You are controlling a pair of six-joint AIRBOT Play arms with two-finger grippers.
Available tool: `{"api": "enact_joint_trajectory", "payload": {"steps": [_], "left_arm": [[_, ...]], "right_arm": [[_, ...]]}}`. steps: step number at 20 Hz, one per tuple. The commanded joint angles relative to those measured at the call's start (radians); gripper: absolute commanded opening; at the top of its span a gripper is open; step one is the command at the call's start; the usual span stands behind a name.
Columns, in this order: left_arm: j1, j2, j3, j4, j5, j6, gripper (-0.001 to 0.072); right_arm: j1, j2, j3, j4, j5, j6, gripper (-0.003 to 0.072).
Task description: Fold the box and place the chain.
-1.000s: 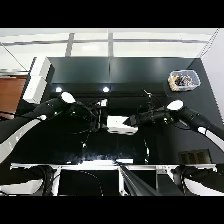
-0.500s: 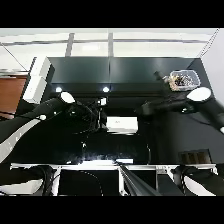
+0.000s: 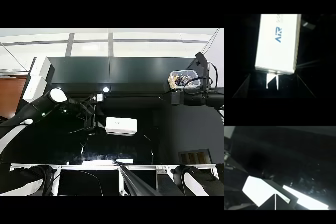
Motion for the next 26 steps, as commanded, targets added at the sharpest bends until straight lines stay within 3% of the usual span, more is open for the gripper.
{"api": "enact_joint_trajectory", "payload": {"steps": [1, 4, 9, 15, 26], "left_arm": [[-0.068, 0.037, 0.001, -0.107, 0.077, -0.122, 0.0706], [-0.167, -0.011, 0.037, -0.116, 0.190, -0.112, 0.0704], [-0.216, -0.123, 0.142, -0.118, 0.190, -0.028, 0.0705], [-0.216, -0.175, 0.145, -0.060, 0.103, 0.008, 0.0704], [-0.216, -0.182, 0.145, -0.087, 0.094, -0.014, 0.0707]], "right_arm": [[-0.022, 0.009, 0.003, 0.009, 0.016, 0.003, 0.0009], [-0.023, 0.009, 0.003, 0.009, 0.023, 0.003, 0.0009], [-0.023, 0.009, 0.003, 0.001, 0.050, 0.003, 0.0009], [-0.023, 0.009, 0.003, -0.008, 0.042, 0.002, 0.0009], [-0.023, 0.009, 0.003, -0.010, 0.037, 0.002, 0.0009]]}}
